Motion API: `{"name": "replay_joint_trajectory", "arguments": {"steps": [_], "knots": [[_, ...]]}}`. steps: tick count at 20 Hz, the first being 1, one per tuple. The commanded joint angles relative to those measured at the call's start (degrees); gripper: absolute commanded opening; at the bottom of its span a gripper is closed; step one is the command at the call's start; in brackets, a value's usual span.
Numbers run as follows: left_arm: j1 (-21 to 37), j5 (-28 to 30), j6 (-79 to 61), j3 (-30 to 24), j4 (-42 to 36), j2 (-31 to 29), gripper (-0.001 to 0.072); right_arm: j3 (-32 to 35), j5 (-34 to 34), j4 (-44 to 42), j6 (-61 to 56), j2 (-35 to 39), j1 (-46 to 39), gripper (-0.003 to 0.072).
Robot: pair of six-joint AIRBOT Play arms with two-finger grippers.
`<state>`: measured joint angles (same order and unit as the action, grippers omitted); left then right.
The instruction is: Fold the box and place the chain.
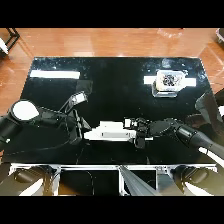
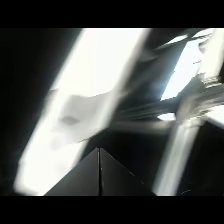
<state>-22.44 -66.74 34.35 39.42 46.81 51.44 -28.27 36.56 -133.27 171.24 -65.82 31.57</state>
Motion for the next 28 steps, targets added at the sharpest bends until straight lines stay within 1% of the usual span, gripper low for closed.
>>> {"name": "replay_joint_trajectory", "arguments": {"steps": [1,2,3,6,7,9,11,12,13,16,19,21,23,24,26,27,28], "knots": [[-4.3,5.9,2.9,-1.4,-6.6,-0.5,0.0021,0.0,0.1,0.1,0.0,0.0,0.0,0.0188],[-5.9,10.4,2.2,-2.0,-6.1,0.2,0.0022,0.0,0.1,0.3,0.0,0.0,0.0,0.0188],[-7.0,13.3,-1.3,-2.1,-5.2,1.5,0.0023,0.0,0.1,0.4,0.0,0.0,0.0,0.0188],[-8.7,22.3,-3.8,-2.1,-9.8,7.6,0.0022,0.0,0.1,0.4,0.0,0.0,0.0,0.0188],[-9.2,24.9,-5.8,-2.1,-11.2,9.4,0.0022,0.0,0.1,0.4,0.0,0.0,0.0,0.0188],[-9.6,31.8,-7.2,-2.0,-12.9,12.2,0.0022,0.0,0.2,0.4,0.0,0.0,0.0,0.0188],[-9.5,37.0,-7.1,-1.9,-13.7,14.0,0.0022,0.0,0.2,0.4,0.0,0.0,0.0,0.0188],[-9.5,38.2,-7.1,-1.9,-14.3,14.9,0.0022,0.0,0.2,0.4,0.0,0.0,0.0,0.0188],[-9.6,38.1,-7.1,-1.9,-14.6,15.9,0.0022,0.0,0.2,0.4,0.0,0.0,0.0,0.0188],[-9.6,35.7,-7.1,-1.9,-14.5,19.8,0.0022,0.0,0.1,0.4,0.0,0.0,0.0,0.0188],[-9.6,31.6,-7.2,-1.8,-14.3,22.8,0.0022,0.0,0.1,0.4,0.0,0.0,0.0,0.0188],[-9.4,30.5,-7.1,-1.5,-12.3,22.5,0.0022,0.0,0.1,0.4,0.0,0.0,0.0,0.0188],[-7.9,30.3,-7.1,-0.4,-9.0,20.4,0.0027,0.0,0.1,0.4,0.0,0.0,0.0,0.0188],[-6.6,30.1,-7.1,0.1,-7.9,18.5,0.0071,0.0,0.1,0.4,0.0,0.0,0.0,0.0188],[-3.0,29.0,-7.0,0.3,-6.3,13.1,0.0228,0.0,0.1,0.4,0.0,0.0,0.0,0.0188],[-0.9,26.5,-7.0,0.3,-5.1,10.3,0.0326,0.0,0.1,0.4,0.0,0.0,0.0,0.0188],[1.2,22.6,-7.0,0.3,-3.7,8.0,0.0477,0.0,0.1,0.4,0.0,0.0,0.0,0.0188]]}}
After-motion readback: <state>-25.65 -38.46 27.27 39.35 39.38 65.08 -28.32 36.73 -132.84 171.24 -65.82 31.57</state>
